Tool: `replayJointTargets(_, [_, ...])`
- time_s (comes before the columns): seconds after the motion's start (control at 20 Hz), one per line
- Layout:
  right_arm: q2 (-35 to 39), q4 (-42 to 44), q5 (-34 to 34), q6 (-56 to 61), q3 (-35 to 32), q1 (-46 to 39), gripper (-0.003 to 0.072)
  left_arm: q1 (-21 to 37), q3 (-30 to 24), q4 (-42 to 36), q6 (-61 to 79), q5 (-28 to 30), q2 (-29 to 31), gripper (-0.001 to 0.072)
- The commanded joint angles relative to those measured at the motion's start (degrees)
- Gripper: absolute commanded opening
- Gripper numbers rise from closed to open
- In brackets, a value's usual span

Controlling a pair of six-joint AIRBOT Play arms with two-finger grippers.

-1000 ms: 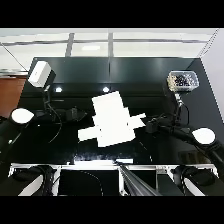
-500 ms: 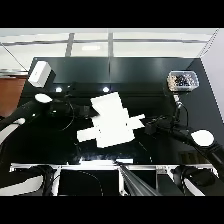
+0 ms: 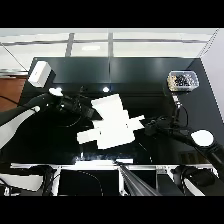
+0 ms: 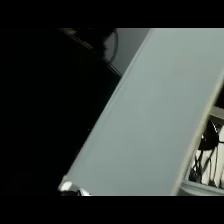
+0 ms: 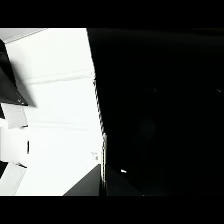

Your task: Fold the box and place the chain.

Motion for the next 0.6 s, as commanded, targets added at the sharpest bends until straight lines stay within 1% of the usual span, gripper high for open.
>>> replayJointTargets(0.0, [0.04, 0.0, 0.74, 0.11, -0.02, 0.02, 0.0016, 0.61, 3.28, 0.02, 1.88, -10.12, -4.74, 0.033])
replayJointTargets(0.1, [0.04, 0.0, 0.74, 0.13, -0.02, 0.02, 0.0016, 0.68, 5.16, 0.09, 1.86, -15.02, -7.63, 0.0329])
replayJointTargets(0.15, [0.04, 0.0, 0.74, 0.11, -0.02, 0.02, 0.0016, 0.68, 5.68, 0.09, 1.86, -16.2, -8.57, 0.0296])
replayJointTargets(0.2, [0.04, 0.0, 0.74, 0.13, -0.02, 0.02, 0.0016, 0.68, 5.88, 0.2, 2.1, -16.24, -8.92, 0.0146])
replayJointTargets(0.25, [0.07, -0.02, 0.72, 0.11, -0.02, 0.0, 0.0019, 0.68, 6.1, 0.48, 3.5, -16.37, -8.98, 0.0061])
replayJointTargets(0.3, [0.07, 0.04, 0.72, 0.13, -0.02, 0.0, 0.0148, 0.68, 6.64, 1.05, 4.37, -16.85, -8.98, 0.0028])
replayJointTargets(0.35, [0.07, 0.02, 0.79, 1.01, 0.02, -0.04, 0.0588, 0.68, 7.23, 1.2, 4.37, -17.57, -8.94, 0.0027])
replayJointTargets(0.4, [0.07, -0.35, 1.53, 1.55, 0.35, -0.48, 0.0715, 0.68, 7.76, 1.29, 4.33, -17.94, -8.76, 0.0026])
replayJointTargets(0.5, [0.07, -4.0, 5.7, 1.9, 2.73, -3.61, 0.0715, 0.66, 8.2, 1.57, 3.69, -17.07, -7.5, 0.0025])
replayJointTargets(0.55, [0.09, -7.3, 9.11, 2.56, 4.9, -6.29, 0.0715, 0.61, 8.2, 2.1, 3.69, -15.96, -6.21, 0.0024])
